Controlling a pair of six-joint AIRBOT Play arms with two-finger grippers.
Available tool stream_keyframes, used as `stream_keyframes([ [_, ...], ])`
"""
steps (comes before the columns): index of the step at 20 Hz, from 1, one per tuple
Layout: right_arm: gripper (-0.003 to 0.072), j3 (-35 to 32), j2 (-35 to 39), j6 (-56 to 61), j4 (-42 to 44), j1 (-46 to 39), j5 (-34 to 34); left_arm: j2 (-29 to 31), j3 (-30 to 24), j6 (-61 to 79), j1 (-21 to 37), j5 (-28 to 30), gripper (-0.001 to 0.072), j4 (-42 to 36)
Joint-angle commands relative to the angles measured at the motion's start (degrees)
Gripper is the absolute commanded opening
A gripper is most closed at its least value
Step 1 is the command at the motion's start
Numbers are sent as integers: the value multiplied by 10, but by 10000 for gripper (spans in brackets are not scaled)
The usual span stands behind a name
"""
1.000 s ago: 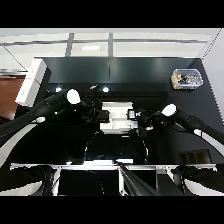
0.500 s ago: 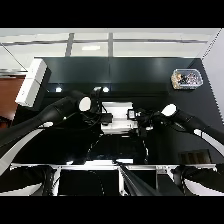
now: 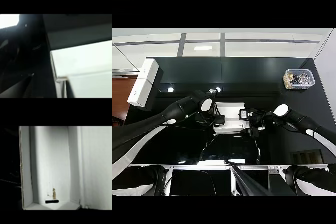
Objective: Fold the box and place the chain.
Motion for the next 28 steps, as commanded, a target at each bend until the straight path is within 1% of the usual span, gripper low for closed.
stream_keyframes([
  [1, 479, 0, 0, 0, 0, 0, 0, -5, 3, -35, -2, -7, 449, 6],
  [4, 479, 0, 0, 0, 0, 0, 0, -6, 3, -61, -3, 3, 449, 8],
  [7, 479, 0, 0, 0, 0, 0, 0, -6, 3, -71, -7, 31, 449, 6],
  [9, 479, 0, 0, 0, 0, 0, 0, -7, 3, -72, -7, 31, 447, 6],
  [10, 479, 0, 0, 0, 0, 0, 0, -8, 3, -72, -7, 30, 430, 6],
  [11, 479, 0, 0, 0, 0, 0, 0, -9, 4, -72, -7, 29, 379, 6],
  [13, 479, 0, 0, 0, 0, 0, 0, -16, 12, -72, -13, 29, 367, 6],
  [15, 479, 0, 0, 0, 0, 0, 0, -35, 33, -69, -20, 12, 367, 8],
  [17, 479, 0, 0, 0, 0, 0, 0, -53, 55, -68, -28, -18, 367, 29],
  [22, 479, 0, 0, 0, 0, 0, 0, -54, 56, -70, -28, -31, 365, 37],
  [23, 479, 0, 0, 0, 0, 0, 0, -54, 56, -70, -28, -31, 331, 34],
  [24, 479, 0, 0, 0, 0, 0, 0, -54, 56, -73, -28, -30, 187, 31],
  [25, 479, 0, 0, 0, 0, 0, 0, -54, 56, -73, -28, -28, 69, 32],
  [26, 479, 0, 0, 0, 0, 0, 0, -54, 56, -76, -28, -26, 32, 31],
  [28, 479, 0, 0, 0, 0, 0, 0, -54, 56, -83, -28, -26, 32, 31],
])
